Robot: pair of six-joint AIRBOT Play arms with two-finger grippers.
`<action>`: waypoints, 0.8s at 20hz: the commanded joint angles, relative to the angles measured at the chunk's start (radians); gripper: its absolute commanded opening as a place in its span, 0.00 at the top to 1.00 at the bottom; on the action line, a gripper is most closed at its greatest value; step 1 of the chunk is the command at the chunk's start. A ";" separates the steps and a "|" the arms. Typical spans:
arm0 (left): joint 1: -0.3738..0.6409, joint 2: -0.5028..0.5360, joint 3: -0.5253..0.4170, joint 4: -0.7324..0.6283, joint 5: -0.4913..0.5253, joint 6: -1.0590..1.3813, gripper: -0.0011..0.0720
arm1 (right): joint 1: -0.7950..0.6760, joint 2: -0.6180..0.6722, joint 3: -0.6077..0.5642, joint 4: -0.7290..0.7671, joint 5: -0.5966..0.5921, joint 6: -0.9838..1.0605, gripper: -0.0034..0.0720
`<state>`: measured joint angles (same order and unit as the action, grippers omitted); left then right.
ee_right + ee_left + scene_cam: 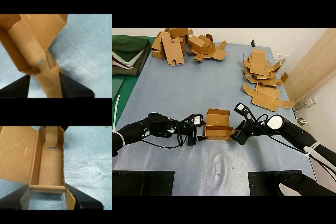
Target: Fold the box.
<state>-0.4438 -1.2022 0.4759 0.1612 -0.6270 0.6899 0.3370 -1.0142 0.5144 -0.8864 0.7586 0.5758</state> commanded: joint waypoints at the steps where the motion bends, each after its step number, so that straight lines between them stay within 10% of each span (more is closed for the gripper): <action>1: 0.001 0.001 0.001 0.000 0.000 0.000 0.36 | 0.008 -0.027 0.012 -0.139 -0.014 -0.016 0.07; 16: 0.001 0.000 0.001 0.053 0.000 0.000 0.36 | 0.008 -0.008 0.035 -0.079 0.065 -0.207 0.07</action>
<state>-0.4438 -1.2011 0.4770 0.1997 -0.6266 0.6895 0.3443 -1.0252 0.5426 -1.0306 0.8143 0.4652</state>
